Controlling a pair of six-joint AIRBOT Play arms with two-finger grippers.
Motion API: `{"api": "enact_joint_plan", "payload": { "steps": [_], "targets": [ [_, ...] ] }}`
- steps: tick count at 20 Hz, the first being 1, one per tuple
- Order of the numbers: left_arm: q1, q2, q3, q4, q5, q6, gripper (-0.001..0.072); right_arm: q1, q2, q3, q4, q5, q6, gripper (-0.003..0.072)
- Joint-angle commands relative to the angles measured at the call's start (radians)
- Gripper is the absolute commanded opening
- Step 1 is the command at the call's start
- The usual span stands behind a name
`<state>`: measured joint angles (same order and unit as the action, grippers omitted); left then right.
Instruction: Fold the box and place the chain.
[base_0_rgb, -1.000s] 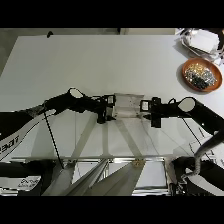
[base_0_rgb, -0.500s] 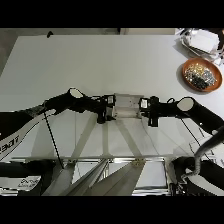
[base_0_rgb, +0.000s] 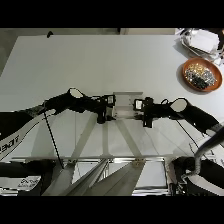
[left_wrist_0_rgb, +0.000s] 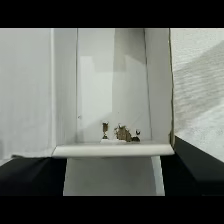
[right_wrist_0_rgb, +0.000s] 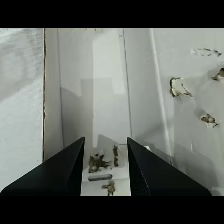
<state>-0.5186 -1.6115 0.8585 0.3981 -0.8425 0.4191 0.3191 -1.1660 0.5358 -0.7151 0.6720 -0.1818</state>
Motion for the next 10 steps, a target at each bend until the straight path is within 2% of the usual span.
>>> {"api": "enact_joint_plan", "payload": {
  "steps": [1,5,8,10],
  "targets": [
    [0.000,0.000,0.000,0.000,0.001,0.000,0.0271,-0.005,0.061,0.001,-0.066,-0.001,0.074,0.0321],
    [0.000,0.000,0.000,0.000,0.001,0.000,0.0271,-0.150,0.206,0.001,-0.182,0.099,0.328,0.0321],
    [0.000,0.000,0.000,0.000,0.001,0.000,0.0271,-0.350,0.243,0.001,-0.197,0.293,0.570,0.0315],
    [0.000,0.000,0.000,0.000,0.001,0.000,0.0271,-0.460,0.243,0.001,-0.164,0.334,0.752,0.0128]
  ]
}}
